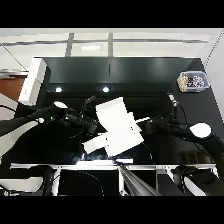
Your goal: Fold the box and place the chain.
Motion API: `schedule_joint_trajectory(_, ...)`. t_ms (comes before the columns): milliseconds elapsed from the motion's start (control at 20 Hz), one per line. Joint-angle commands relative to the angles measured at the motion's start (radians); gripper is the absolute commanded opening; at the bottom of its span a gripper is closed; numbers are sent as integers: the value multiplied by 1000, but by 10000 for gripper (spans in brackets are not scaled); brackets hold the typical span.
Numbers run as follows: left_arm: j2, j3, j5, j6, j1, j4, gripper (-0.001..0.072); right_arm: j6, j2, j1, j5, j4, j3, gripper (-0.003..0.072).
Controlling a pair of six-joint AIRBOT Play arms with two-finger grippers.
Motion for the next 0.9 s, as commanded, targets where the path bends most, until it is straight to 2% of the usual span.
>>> schedule_joint_trajectory(0,0,7,-2,1,-1,5,28,0,6,-51,70,-114,19,698)
schedule_joint_trajectory(200,20,76,-9,0,-20,104,24,0,18,-167,224,-486,171,698)
schedule_joint_trajectory(300,61,102,20,-5,-60,162,23,0,18,-211,249,-666,245,698)
schedule_joint_trajectory(450,173,101,174,26,-146,255,24,-1,18,-253,223,-840,273,697)
schedule_joint_trajectory(550,228,97,253,170,-189,201,26,-9,17,-256,222,-848,272,697)
schedule_joint_trajectory(600,233,97,254,276,-201,165,27,-18,17,-256,222,-822,271,697)
schedule_joint_trajectory(700,224,98,260,448,-209,245,27,-120,16,-256,223,-738,261,698)
schedule_joint_trajectory(850,206,97,338,465,-209,336,27,-362,15,-256,223,-579,218,698)
